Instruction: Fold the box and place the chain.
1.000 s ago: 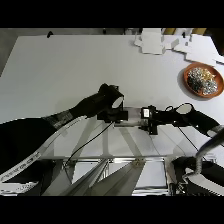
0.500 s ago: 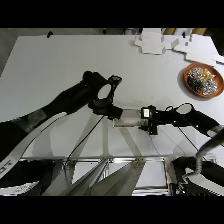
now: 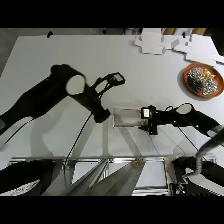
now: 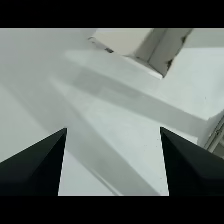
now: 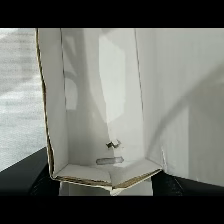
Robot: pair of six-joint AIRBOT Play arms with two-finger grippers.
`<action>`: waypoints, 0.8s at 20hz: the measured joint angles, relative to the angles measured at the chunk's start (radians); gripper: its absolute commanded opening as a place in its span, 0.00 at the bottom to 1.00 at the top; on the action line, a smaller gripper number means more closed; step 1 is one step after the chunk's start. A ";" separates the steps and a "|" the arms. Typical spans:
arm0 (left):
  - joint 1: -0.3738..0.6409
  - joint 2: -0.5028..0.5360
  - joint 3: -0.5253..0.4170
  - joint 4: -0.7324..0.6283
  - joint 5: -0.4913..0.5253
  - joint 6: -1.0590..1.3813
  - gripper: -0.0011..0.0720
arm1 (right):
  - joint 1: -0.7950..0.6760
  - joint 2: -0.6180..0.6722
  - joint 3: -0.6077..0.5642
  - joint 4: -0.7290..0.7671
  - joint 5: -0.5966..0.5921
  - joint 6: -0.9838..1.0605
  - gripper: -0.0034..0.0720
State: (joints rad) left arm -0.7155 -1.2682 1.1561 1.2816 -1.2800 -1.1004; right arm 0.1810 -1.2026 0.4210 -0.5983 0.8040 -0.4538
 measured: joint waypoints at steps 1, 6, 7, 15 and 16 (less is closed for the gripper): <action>0.019 0.029 -0.055 -0.040 0.031 0.105 0.89 | 0.000 0.000 0.000 0.000 0.000 0.000 0.58; 0.101 0.120 -0.329 -0.232 0.172 0.607 0.89 | 0.000 0.000 0.000 0.000 0.000 0.000 0.58; 0.115 0.127 -0.373 -0.267 0.204 0.710 0.89 | 0.000 0.000 0.000 0.000 0.000 0.000 0.58; 0.172 0.025 -0.507 -0.538 0.430 1.167 0.89 | 0.000 0.000 0.000 0.000 0.000 0.000 0.58; 0.168 0.005 -0.509 -0.560 0.464 1.212 0.89 | 0.000 0.000 0.000 0.000 0.000 0.000 0.58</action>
State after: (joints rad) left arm -0.5472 -1.2629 0.6472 0.7219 -0.8162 0.1112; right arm 0.1810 -1.2026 0.4210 -0.5987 0.8040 -0.4538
